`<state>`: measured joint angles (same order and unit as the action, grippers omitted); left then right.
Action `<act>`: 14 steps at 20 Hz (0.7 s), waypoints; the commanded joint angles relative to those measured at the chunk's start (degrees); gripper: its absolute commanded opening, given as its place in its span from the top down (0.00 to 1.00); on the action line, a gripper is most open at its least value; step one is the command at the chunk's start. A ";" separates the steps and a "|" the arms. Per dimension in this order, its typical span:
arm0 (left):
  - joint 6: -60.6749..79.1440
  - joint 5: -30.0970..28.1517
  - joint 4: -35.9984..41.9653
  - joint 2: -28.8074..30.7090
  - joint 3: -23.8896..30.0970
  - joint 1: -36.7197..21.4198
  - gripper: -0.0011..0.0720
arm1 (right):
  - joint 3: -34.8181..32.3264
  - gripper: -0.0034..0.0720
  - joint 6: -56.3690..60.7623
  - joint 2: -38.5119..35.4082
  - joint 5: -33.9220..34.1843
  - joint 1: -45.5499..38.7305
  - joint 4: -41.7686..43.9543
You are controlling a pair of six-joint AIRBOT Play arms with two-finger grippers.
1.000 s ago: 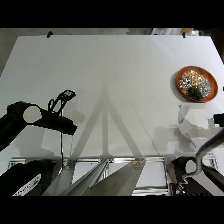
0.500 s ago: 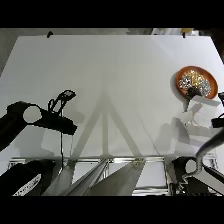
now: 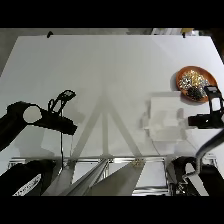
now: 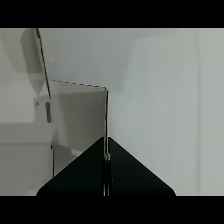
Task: Fold the box and place the chain.
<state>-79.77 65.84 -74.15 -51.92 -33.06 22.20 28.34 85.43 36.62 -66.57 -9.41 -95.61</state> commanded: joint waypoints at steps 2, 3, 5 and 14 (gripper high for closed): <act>0.00 0.20 -0.02 -0.02 0.02 0.02 0.97 | -7.28 0.94 4.50 -17.16 5.60 10.88 10.93; 0.00 0.15 0.00 -0.02 0.02 0.02 0.97 | -7.28 0.94 6.73 -19.08 5.68 12.76 9.27; 0.00 0.17 0.20 -0.02 0.02 0.04 0.97 | -7.28 0.94 7.72 -20.15 5.38 14.91 8.46; 0.31 0.04 0.20 -0.04 0.02 0.02 0.97 | -7.26 0.94 3.65 -8.48 15.56 19.17 24.59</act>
